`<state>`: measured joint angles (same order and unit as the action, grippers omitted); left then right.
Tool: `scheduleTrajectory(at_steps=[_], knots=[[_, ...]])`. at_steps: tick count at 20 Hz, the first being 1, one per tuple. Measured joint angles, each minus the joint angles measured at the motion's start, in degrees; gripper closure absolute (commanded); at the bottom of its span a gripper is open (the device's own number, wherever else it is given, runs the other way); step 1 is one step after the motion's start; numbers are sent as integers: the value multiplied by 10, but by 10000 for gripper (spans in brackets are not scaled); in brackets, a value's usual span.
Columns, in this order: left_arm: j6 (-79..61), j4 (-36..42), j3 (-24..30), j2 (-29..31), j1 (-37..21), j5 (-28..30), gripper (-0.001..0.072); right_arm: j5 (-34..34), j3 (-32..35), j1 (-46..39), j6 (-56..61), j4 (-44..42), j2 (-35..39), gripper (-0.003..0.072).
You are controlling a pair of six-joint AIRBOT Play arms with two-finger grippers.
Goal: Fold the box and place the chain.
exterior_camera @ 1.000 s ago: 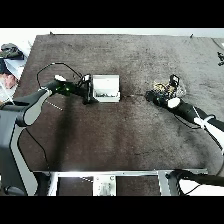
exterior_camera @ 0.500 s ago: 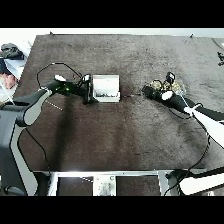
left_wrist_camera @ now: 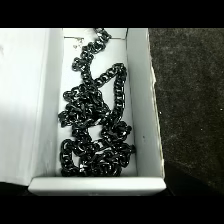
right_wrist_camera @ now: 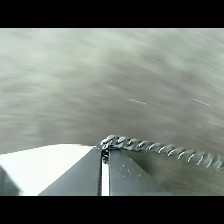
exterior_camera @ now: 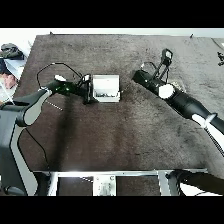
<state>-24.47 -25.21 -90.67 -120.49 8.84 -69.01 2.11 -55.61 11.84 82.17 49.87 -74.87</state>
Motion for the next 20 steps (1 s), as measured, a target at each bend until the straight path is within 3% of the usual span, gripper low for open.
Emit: scheduleTrajectory(at_steps=[3,7,13,14,15,16,20], knots=[[0,0,0,0,0,0,295,-39,-20,59,-1,7,29,703],[0,0,0,0,0,0,295,-61,-72,114,-1,17,15,702],[0,0,0,0,0,0,296,-23,-115,146,-1,37,-48,701],[0,0,0,0,0,0,295,-7,-113,142,-1,41,-54,652],[0,0,0,0,0,0,295,7,-109,137,0,44,-59,446],[0,0,0,0,0,0,295,16,-105,131,0,47,-63,416],[0,0,0,0,0,0,295,89,-95,101,1,71,-65,416]])
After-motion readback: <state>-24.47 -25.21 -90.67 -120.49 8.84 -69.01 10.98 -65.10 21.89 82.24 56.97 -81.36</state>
